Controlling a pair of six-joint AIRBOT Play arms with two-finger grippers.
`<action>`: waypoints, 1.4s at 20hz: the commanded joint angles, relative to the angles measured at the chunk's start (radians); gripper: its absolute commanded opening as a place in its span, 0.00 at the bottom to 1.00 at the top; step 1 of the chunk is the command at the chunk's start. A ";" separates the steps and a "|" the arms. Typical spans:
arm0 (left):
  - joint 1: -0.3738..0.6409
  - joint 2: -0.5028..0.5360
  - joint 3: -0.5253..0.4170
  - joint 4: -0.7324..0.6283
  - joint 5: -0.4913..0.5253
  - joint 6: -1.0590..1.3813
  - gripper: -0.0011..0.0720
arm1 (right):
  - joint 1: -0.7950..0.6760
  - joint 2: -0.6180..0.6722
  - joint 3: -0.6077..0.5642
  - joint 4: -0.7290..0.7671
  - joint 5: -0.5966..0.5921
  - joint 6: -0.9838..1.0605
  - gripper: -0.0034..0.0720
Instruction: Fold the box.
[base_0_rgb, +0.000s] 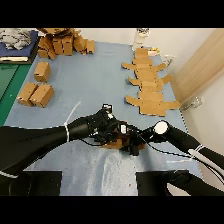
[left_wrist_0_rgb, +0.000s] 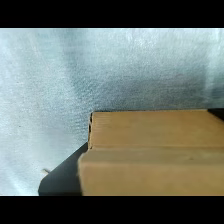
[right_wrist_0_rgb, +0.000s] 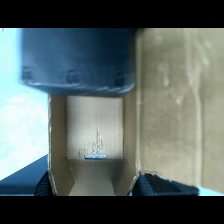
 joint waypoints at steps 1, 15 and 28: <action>-0.001 -0.001 0.001 -0.015 0.013 0.010 0.02 | 0.001 0.000 0.000 0.002 0.000 -0.005 0.73; 0.001 0.024 0.003 -0.034 0.002 0.027 0.97 | 0.001 0.000 0.000 0.002 0.000 -0.005 0.73; 0.001 0.186 0.003 0.090 -0.165 0.095 0.88 | 0.001 0.000 0.000 0.002 0.000 -0.005 0.73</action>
